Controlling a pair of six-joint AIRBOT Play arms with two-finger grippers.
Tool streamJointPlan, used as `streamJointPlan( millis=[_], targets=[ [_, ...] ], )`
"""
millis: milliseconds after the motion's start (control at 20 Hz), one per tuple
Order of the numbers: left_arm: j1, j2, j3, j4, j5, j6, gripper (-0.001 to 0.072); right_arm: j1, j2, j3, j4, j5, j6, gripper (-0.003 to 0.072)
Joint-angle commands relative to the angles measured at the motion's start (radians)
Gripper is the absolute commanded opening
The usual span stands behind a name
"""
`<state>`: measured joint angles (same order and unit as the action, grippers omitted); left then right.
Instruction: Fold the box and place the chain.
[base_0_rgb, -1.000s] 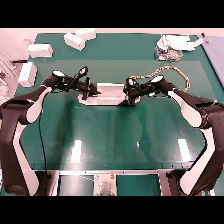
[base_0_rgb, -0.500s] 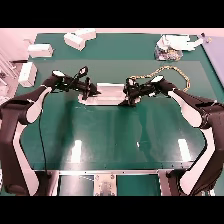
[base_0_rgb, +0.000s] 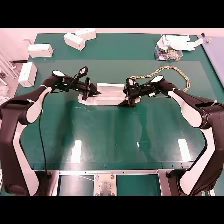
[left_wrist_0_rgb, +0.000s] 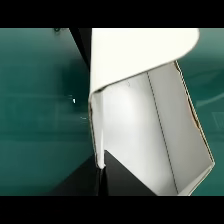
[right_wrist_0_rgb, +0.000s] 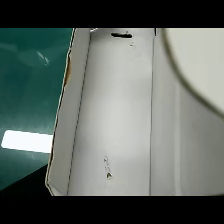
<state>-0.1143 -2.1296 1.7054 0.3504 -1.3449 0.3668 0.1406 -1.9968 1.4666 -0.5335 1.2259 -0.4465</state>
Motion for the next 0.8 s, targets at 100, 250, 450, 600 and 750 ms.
streamJointPlan(
  millis=[100,250,450,600,750],
  targets=[
    [0.001,0.001,0.0,-0.019,-0.003,0.0,0.0018,0.0,0.0,0.0,0.001,-0.002,0.002,0.0591],
    [0.001,0.001,0.0,-0.029,-0.003,0.0,0.0018,0.0,0.0,0.0,0.001,-0.001,0.001,0.0591],
    [0.001,0.001,0.0,-0.037,-0.009,0.0,0.0018,0.0,0.0,0.0,0.001,-0.001,0.001,0.0591],
    [0.001,0.001,0.0,-0.044,-0.018,0.002,0.0259,0.0,0.0,0.0,0.001,-0.001,0.001,0.0591],
    [0.001,0.001,0.0,-0.062,-0.018,0.001,0.0578,0.0,0.0,0.0,0.001,-0.002,0.001,0.0591]
  ],
)
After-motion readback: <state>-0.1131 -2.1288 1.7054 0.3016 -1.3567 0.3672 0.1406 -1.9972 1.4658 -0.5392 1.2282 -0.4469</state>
